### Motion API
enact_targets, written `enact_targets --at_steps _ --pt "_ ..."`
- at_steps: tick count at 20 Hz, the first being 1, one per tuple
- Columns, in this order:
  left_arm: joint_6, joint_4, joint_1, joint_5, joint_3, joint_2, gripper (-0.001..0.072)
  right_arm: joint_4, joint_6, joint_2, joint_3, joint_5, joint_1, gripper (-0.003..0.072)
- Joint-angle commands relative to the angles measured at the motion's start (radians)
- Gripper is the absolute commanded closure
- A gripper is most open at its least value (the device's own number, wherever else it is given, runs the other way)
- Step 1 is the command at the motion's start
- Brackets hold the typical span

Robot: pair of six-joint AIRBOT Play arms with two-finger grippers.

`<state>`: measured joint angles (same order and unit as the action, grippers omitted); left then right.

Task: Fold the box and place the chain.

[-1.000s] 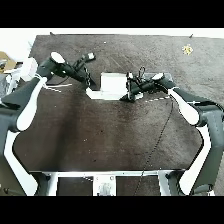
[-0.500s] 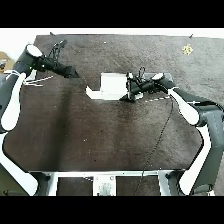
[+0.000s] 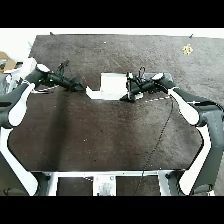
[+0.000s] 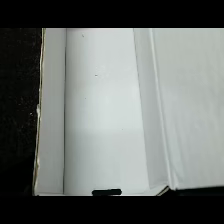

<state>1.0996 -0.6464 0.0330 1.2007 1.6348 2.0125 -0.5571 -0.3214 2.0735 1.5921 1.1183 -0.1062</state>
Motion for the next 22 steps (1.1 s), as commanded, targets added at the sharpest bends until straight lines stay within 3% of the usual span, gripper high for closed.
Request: enact_targets --at_steps 1,15,16,17,19,22 --pt "0.004 0.066 0.006 0.019 -0.01 0.047 0.0699 0.0 0.0 -0.001 0.0 0.0 -0.001 0.0241" --pt "-0.036 0.19 0.047 0.101 -0.026 0.055 0.0687 0.0 0.0 -0.001 -0.001 0.0 -0.001 0.0241" --pt "-0.035 0.196 0.047 0.109 -0.026 0.055 0.0442 0.0 0.0 -0.001 0.0 0.0 -0.001 0.0241" --pt "-0.035 0.204 0.046 0.117 -0.026 0.055 0.0256 0.0 0.0 -0.001 0.0 0.0 -0.001 0.0241" --pt "-0.038 0.21 0.047 0.128 -0.024 0.055 0.0307 0.0 0.0 -0.001 0.0 0.0 -0.001 0.0241" --pt "-0.039 0.213 0.047 0.135 -0.022 0.049 0.0307 0.0 0.0 -0.001 0.0 0.0 -0.001 0.0241"
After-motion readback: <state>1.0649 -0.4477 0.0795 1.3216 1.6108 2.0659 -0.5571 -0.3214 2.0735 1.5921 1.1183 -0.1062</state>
